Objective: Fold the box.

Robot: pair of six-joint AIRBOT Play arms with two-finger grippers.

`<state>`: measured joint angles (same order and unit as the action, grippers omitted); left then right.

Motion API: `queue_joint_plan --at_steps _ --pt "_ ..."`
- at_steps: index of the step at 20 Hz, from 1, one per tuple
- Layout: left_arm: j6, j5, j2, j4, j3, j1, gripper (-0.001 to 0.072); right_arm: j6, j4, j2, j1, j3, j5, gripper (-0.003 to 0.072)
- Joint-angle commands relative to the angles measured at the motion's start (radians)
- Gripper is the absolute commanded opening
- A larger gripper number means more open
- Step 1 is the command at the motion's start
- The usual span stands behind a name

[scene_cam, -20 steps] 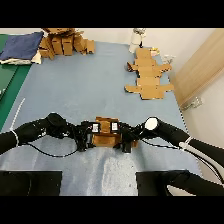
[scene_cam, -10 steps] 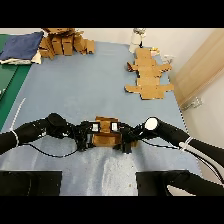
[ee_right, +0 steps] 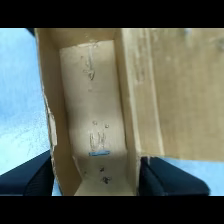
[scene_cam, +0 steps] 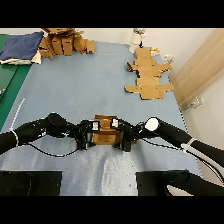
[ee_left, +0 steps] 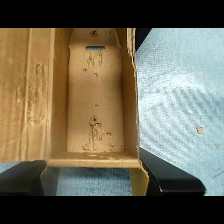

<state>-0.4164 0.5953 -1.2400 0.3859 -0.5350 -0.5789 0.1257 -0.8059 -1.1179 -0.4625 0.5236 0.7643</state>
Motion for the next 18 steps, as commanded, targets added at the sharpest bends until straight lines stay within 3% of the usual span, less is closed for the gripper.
queue_joint_plan --at_steps 1,7,12,15,16,17,18 --pt "-0.002 0.010 0.000 0.004 0.000 0.000 0.0415 0.083 -0.031 0.027 0.000 0.001 -0.016 0.0720" --pt "-0.001 0.010 0.000 0.004 0.000 0.001 0.0415 0.375 -0.294 0.093 0.000 0.001 -0.010 0.0720" --pt "0.041 0.009 0.000 0.005 0.000 0.001 0.0415 0.761 -0.550 0.219 0.000 0.003 0.092 0.0720" --pt "0.044 0.009 0.001 0.005 0.000 0.001 0.0415 0.968 -0.583 0.333 0.000 0.003 0.141 0.0718" --pt "0.044 0.009 0.001 0.005 0.000 0.001 0.0415 1.097 -0.556 0.377 0.000 0.003 0.133 0.0651" --pt "0.044 0.009 0.001 0.005 0.000 0.001 0.0415 1.264 -0.518 0.410 0.000 0.008 0.133 0.0282" --pt "0.044 0.009 0.001 0.005 0.000 0.001 0.0415 1.448 -0.485 0.434 0.000 0.017 0.127 0.0006"
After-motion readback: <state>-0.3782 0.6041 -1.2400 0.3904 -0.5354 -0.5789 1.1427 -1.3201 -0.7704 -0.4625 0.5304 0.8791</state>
